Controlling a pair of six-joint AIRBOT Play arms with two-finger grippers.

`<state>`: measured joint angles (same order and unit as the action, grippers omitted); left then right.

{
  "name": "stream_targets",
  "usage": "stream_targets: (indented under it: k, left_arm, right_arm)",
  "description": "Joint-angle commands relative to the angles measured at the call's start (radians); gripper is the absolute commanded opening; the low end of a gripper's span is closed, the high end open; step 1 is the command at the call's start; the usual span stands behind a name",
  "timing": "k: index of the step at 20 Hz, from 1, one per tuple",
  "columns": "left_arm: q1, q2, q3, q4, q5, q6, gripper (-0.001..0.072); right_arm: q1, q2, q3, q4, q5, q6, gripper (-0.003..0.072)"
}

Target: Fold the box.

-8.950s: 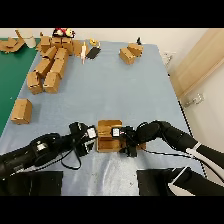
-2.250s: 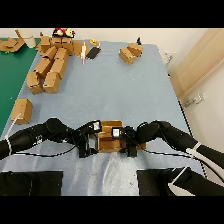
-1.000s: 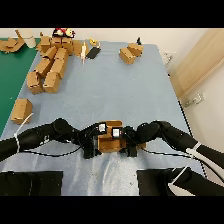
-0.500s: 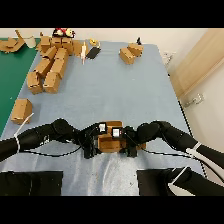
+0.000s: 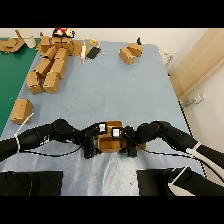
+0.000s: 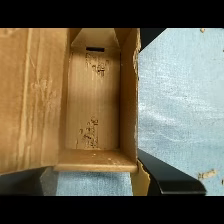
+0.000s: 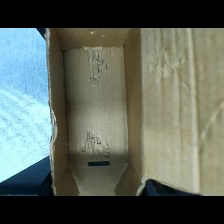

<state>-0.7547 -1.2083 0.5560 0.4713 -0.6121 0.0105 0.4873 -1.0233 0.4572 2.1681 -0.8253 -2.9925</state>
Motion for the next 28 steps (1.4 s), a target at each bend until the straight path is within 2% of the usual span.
stream_targets:
  k: [1,11,14,15,16,18,21,24,26,28]
  left_arm:
    - [0.0,0.0,0.0,0.0,0.001,0.0,0.0524]
    - [0.0,0.0,0.0,0.0,0.0,0.0,0.0523]
    - [0.0,0.0,0.0,0.0,0.001,0.0,0.0523]
    - [0.0,0.0,0.0,0.0,0.001,0.0,0.0523]
    - [0.0,0.0,0.0,0.0,0.0,0.0,0.0523]
    - [0.0,0.0,0.0,0.0,0.001,0.0,0.0523]
    - [0.0,0.0,0.0,0.0,0.0,0.0,0.0523]
    - [0.0,0.0,0.0,0.0,0.0,0.0,0.0523]
    - [0.0,0.0,0.0,0.0,0.0,0.0,0.0523]
    - [0.0,0.0,0.0,0.0,0.001,0.0,0.0523]
  right_arm:
    - [0.0,0.0,0.0,0.0,0.001,0.0,0.0535]
    - [0.0,0.0,0.002,0.001,0.005,0.0,0.0534]
    - [0.0,0.0,0.002,0.004,-0.029,0.0,0.0538]
    - [0.001,0.001,0.004,0.009,-0.024,-0.003,0.0652]
    - [0.001,0.003,0.013,0.012,-0.026,0.003,0.0715]
    - [-0.003,0.026,0.035,-0.005,-0.016,0.068,0.0715]
    - [-0.031,0.067,0.07,-0.126,-0.014,0.195,0.0715]
    - [-0.055,0.127,0.08,-0.337,-0.039,0.386,0.0714]
    - [-0.056,0.171,0.08,-0.418,-0.119,0.453,0.0711]
    - [-0.056,0.194,0.079,-0.404,-0.251,0.453,0.0711]
